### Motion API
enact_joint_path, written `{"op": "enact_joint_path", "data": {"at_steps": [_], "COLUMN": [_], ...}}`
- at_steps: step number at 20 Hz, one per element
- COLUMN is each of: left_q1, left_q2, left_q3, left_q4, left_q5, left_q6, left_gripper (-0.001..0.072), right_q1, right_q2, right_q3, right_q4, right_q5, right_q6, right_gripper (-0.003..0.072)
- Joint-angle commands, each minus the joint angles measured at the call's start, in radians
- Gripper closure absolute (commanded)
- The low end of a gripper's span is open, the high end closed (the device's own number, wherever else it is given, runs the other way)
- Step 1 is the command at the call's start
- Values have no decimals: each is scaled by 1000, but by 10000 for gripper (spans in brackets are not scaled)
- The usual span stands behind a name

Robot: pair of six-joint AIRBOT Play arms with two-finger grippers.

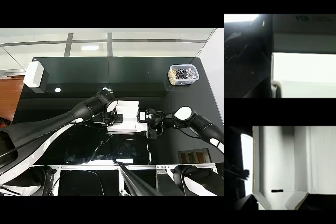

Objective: Fold the box and place the chain.

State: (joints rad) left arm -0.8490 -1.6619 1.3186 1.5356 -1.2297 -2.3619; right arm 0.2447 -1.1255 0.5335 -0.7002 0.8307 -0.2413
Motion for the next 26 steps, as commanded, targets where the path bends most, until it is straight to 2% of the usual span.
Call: {"op": "enact_joint_path", "data": {"at_steps": [1,3,5,6,7,10,14,18,24,25,26], "left_q1": [1,1,1,1,1,1,1,1,1,1,1], "left_q2": [0,0,0,0,0,0,0,0,0,0,0], "left_q3": [0,0,0,0,0,0,0,0,0,0,0], "left_q4": [-4,-4,-4,-4,-3,-5,-8,-8,-8,-8,-8], "left_q5": [-2,-5,-5,-4,-5,-5,-5,-4,-5,-5,-5], "left_q6": [26,27,26,26,26,26,26,26,26,26,26], "left_gripper": [685,685,684,684,684,684,684,685,684,685,684], "right_q1": [0,0,0,0,0,1,33,87,90,90,90], "right_q2": [18,18,18,18,18,14,-14,-27,-32,-32,-32], "right_q3": [0,0,0,0,0,0,0,0,-11,-14,-14], "right_q4": [-38,-37,-36,-34,-34,5,167,175,169,169,171], "right_q5": [-13,0,3,-3,-4,2,-20,-123,-111,-113,-123], "right_q6": [2,2,12,41,75,131,133,154,200,204,208], "right_gripper": [105,387,391,424,524,520,519,519,519,437,201]}}
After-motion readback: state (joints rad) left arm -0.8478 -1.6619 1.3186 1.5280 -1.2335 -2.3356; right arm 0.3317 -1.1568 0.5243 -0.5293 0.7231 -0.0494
